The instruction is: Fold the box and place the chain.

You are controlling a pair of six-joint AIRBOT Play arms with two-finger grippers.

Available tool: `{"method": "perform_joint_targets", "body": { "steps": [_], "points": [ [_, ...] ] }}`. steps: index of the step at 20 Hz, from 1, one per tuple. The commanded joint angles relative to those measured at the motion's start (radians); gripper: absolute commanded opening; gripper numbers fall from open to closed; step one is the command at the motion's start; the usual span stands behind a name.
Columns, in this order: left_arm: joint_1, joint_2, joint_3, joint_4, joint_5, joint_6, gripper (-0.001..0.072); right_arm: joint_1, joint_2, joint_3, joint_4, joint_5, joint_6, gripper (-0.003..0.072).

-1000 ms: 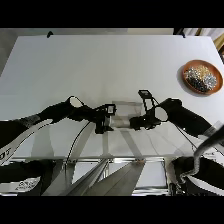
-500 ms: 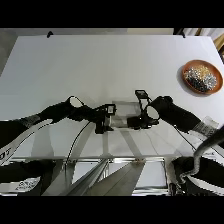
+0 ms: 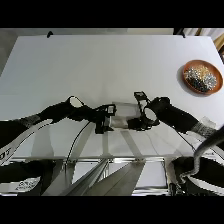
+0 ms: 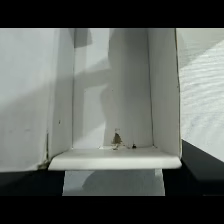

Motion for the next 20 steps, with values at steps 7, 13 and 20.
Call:
{"method": "perform_joint_targets", "body": {
  "steps": [7, 13, 20],
  "points": [
    [0.001, 0.001, 0.0, -0.004, 0.0, -0.004, 0.0394, 0.023, -0.01, 0.001, -0.009, -0.017, 0.026, 0.0046],
    [0.001, 0.001, 0.0, -0.004, 0.0, -0.004, 0.0394, 0.023, 0.052, 0.001, -0.025, -0.024, 0.02, 0.0373],
    [0.001, 0.001, 0.0, -0.004, 0.0, -0.004, 0.0394, -0.026, 0.28, 0.001, -0.032, 0.026, 0.012, 0.0468]
  ]
}}
